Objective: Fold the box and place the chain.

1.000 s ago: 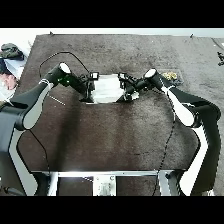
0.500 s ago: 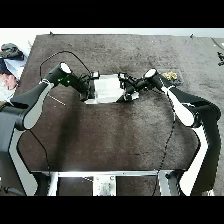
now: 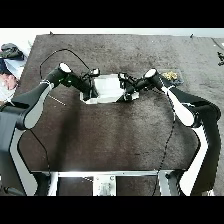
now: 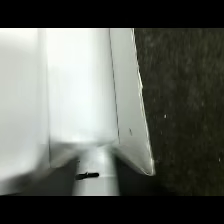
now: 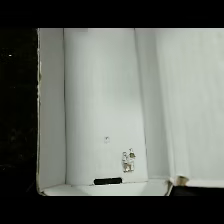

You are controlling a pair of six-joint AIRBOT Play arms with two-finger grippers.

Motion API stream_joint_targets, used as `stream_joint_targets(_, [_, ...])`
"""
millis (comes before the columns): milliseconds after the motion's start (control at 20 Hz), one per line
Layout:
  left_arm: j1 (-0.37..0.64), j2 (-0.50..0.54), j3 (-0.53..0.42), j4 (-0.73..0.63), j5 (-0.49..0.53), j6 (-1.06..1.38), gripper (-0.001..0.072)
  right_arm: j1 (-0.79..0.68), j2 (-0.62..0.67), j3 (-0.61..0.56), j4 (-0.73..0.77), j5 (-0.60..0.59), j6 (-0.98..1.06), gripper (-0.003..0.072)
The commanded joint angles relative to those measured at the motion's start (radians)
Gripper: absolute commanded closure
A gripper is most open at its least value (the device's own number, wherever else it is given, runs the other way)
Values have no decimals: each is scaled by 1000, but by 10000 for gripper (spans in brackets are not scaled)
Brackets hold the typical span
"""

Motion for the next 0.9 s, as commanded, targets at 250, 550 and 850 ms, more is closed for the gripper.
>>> stream_joint_targets(250, [0, -16, 0, -68, 22, 0, 291, 1, 0, 1, 0, 0, 0, 89])
stream_joint_targets(550, [4, -16, 0, -57, 22, -27, 196, 1, 0, 1, 0, 0, 0, 89])
stream_joint_targets(850, [65, -8, 1, -66, -148, -30, 700, 1, 0, 1, 0, 0, 0, 89])
